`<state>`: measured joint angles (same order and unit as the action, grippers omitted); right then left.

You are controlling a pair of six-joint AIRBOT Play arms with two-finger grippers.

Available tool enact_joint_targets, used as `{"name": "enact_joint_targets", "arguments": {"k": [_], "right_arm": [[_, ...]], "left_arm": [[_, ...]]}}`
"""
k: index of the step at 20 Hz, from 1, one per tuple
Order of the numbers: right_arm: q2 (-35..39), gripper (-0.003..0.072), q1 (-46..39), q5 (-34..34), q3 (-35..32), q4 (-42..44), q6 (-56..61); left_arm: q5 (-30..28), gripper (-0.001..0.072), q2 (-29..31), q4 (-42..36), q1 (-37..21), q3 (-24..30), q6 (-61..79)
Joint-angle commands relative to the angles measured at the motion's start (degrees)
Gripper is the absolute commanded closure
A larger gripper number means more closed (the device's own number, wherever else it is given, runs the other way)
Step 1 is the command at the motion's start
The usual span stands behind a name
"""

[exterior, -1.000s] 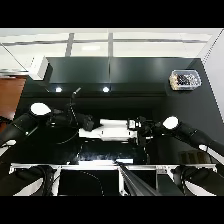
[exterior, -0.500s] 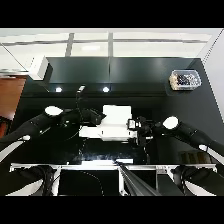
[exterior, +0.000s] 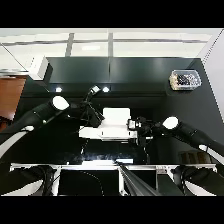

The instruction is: Fold the box and place the chain.

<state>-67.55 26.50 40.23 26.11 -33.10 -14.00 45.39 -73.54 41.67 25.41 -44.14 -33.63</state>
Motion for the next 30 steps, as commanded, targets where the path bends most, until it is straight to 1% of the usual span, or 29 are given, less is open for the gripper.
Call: {"name": "enact_joint_targets", "arguments": {"k": [1,3,4,5,6,7,8,9,11,12,13,16,17,18,20,21,23,24,25,26,27,28,29,30], "right_arm": [[-0.04,0.0128,0.04,-0.04,0.00,0.04,0.07],[-0.04,0.0128,0.04,-0.02,0.00,0.04,0.07],[-0.04,0.0128,0.04,-0.04,0.00,0.04,0.07],[-0.04,0.0128,0.04,-0.02,0.00,0.04,0.07],[-0.04,0.0128,0.04,-0.02,0.00,0.04,0.07],[-0.04,0.0128,0.04,0.00,0.00,0.04,0.07],[-0.04,0.0128,0.04,0.00,0.00,0.02,0.07],[-0.04,0.0128,0.04,0.00,0.00,0.02,0.07],[-0.04,0.0128,0.04,0.00,0.00,0.02,0.07],[-0.04,0.0128,0.04,0.00,0.00,0.02,0.07],[-0.04,0.0128,0.04,0.00,0.00,0.02,0.07],[-0.04,0.0128,0.04,0.00,0.00,0.04,0.07],[-0.04,0.0128,0.04,0.00,0.00,0.02,0.07],[-0.04,0.0128,0.04,0.00,0.00,0.04,0.07],[-0.04,0.0128,0.04,0.00,0.00,0.04,0.07],[-0.04,0.0128,0.04,0.00,0.00,0.04,0.07],[-0.04,0.0128,0.04,-0.02,0.00,0.04,0.07],[-0.04,0.0128,0.04,0.00,0.00,0.04,0.07],[-0.04,0.0128,0.04,0.00,0.00,0.04,0.07],[-0.04,0.0128,0.04,-0.02,0.00,0.04,0.07],[-0.04,0.0128,0.04,0.00,0.00,0.04,0.07],[-0.04,0.0128,0.04,-0.02,0.00,0.02,0.07],[-0.04,0.0128,0.04,-0.02,0.00,0.04,0.07],[-0.04,0.0128,0.04,-0.02,0.00,0.04,0.07]], "left_arm": [[6.27,0.0683,4.55,14.93,-4.33,-4.74,-7.04],[8.81,0.0683,9.70,18.08,-9.09,-4.37,-7.43],[12.02,0.0683,11.93,18.51,-11.87,-3.37,-2.36],[14.49,0.0683,13.55,18.36,-14.53,-1.86,0.20],[16.63,0.0680,14.71,16.20,-17.33,0.31,1.79],[18.40,0.0616,15.21,13.05,-19.19,2.78,5.53],[18.95,0.0350,15.19,10.71,-19.80,5.70,12.02],[17.90,-0.0011,14.99,9.27,-19.37,8.52,20.02],[14.01,-0.0008,14.05,5.07,-16.79,13.22,34.23],[11.67,-0.0007,13.44,2.91,-14.80,14.49,38.18],[8.70,-0.0006,12.61,0.90,-12.35,15.30,40.37],[-0.22,0.0000,9.60,-2.38,-4.83,15.41,42.56],[-1.79,0.0003,8.48,-2.80,-2.99,15.41,42.56],[-1.84,0.0018,7.30,-2.78,-1.66,15.39,42.60],[-1.57,0.0018,6.54,-3.08,-0.35,15.39,42.58],[-1.60,0.0018,6.56,-4.48,-0.39,15.34,42.58],[-1.68,0.0020,6.56,-4.83,-0.50,15.30,42.58],[-1.51,0.0051,6.56,-4.87,-0.48,15.30,42.58],[-1.20,0.0168,6.56,-4.94,-0.46,15.30,42.58],[-0.04,0.0247,6.56,-5.42,-0.46,15.30,42.58],[0.70,0.0260,6.56,-6.40,-0.46,15.30,42.56],[1.49,0.0332,6.56,-7.69,-0.46,15.28,42.60],[1.66,0.0360,6.56,-8.57,-0.44,15.28,42.60],[1.64,0.0360,6.56,-9.25,-0.42,15.28,42.60]]}}
